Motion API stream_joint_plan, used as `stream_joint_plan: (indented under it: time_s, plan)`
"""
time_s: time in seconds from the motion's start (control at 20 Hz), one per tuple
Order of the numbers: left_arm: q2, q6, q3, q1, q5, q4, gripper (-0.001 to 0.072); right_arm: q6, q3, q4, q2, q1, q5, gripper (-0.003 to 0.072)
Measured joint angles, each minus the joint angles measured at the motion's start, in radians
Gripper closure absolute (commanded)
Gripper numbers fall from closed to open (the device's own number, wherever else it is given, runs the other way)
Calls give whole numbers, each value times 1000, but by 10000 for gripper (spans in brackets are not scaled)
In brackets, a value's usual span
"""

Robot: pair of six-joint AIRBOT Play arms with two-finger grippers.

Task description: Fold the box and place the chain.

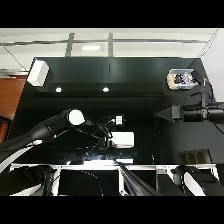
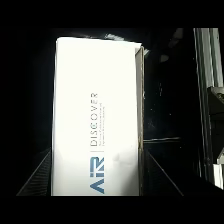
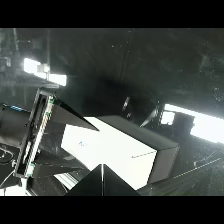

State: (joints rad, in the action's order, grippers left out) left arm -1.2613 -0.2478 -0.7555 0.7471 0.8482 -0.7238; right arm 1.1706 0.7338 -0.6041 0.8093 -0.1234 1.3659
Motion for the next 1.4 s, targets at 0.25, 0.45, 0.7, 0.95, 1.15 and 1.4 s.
stream_joint_plan:
  time_s: [0.25,0.45,0.7,0.95,1.15,1.4]
  plan:
    - [0,0,0,1,-7,0,-6,0,0,0,0,0,-1,666]
    - [-8,0,1,10,-27,-7,-7,0,0,0,0,0,-1,666]
    - [-37,-25,1,63,-86,-58,-6,0,0,0,0,0,-1,666]
    - [-74,-50,1,129,-217,-74,16,0,0,0,0,0,-5,666]
    - [-70,-69,1,133,-256,-80,433,0,0,0,0,0,-5,666]
    - [9,-135,1,-22,-162,-127,433,0,0,0,0,0,-5,666]
